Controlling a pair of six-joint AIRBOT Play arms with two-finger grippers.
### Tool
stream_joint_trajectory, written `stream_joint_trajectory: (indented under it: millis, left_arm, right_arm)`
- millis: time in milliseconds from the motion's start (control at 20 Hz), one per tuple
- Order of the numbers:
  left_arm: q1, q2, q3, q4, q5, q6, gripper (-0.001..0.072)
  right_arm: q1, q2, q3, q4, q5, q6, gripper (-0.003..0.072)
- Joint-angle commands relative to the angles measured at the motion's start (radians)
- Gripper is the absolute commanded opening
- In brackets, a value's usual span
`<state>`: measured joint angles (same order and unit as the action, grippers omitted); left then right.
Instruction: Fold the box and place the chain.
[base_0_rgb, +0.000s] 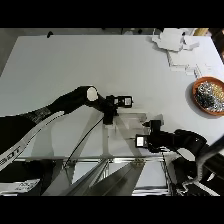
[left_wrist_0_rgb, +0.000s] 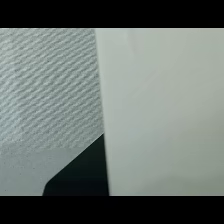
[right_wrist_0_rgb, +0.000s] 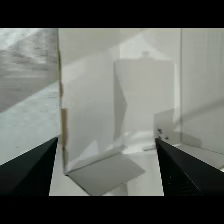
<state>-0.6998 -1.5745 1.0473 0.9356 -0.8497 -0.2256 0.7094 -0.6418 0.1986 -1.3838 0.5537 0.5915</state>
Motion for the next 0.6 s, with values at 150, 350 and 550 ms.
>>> stream_joint_trajectory:
  millis: [150, 350, 550]
  left_arm:
    - [0.000, 0.000, 0.000, 0.000, 0.000, 0.000, 0.0010]
    - [0.000, 0.000, 0.000, 0.000, 0.000, 0.000, 0.0010]
    - [0.000, 0.000, 0.000, 0.000, 0.000, 0.000, 0.0010]
  right_arm:
    - [-0.119, -0.003, 0.039, 0.035, 0.016, -0.005, 0.0676]
    - [-0.124, -0.003, 0.065, 0.098, 0.039, -0.097, 0.0677]
    - [-0.149, -0.032, 0.114, 0.112, 0.067, -0.103, 0.0677]
